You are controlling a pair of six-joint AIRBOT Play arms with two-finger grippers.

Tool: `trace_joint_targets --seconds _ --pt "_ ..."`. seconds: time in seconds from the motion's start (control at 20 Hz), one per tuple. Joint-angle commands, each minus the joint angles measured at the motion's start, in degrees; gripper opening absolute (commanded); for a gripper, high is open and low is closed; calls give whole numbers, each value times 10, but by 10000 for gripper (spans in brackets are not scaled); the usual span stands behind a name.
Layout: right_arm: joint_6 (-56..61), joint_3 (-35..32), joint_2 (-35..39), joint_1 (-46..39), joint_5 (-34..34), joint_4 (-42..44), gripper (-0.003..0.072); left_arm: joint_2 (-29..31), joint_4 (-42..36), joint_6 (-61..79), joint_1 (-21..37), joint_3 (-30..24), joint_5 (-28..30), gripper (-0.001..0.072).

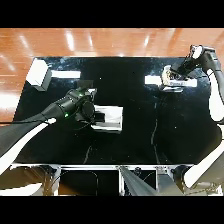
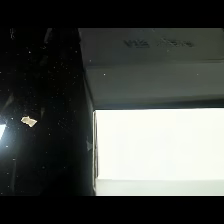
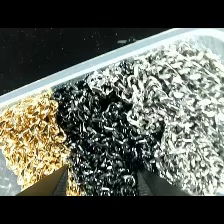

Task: Fold the box and place the chain.

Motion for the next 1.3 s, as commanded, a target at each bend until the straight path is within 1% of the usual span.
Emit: trace_joint_targets --seconds 0.0,0.2,0.6,0.65,0.7,0.8,0.95,1.25 --pt "1 0 -7 0 -9 2 476 0 1 0 0 0 -1 19" --pt "2 0 -9 0 -31 2 476 0 0 0 0 0 -1 19" --pt "-1 0 -16 0 -41 21 470 0 1 0 0 0 -1 19" --pt "-17 0 -16 0 -41 34 186 0 1 0 0 0 -1 19" --pt "-28 0 -16 0 -41 45 27 0 1 0 0 0 -1 19" --pt "-35 0 -15 0 -39 61 29 0 1 0 0 0 -1 19" --pt "-35 2 -5 0 -33 62 29 0 1 0 0 0 -1 19" --pt "-45 2 49 -2 -16 60 29 0 1 0 0 0 -1 19"
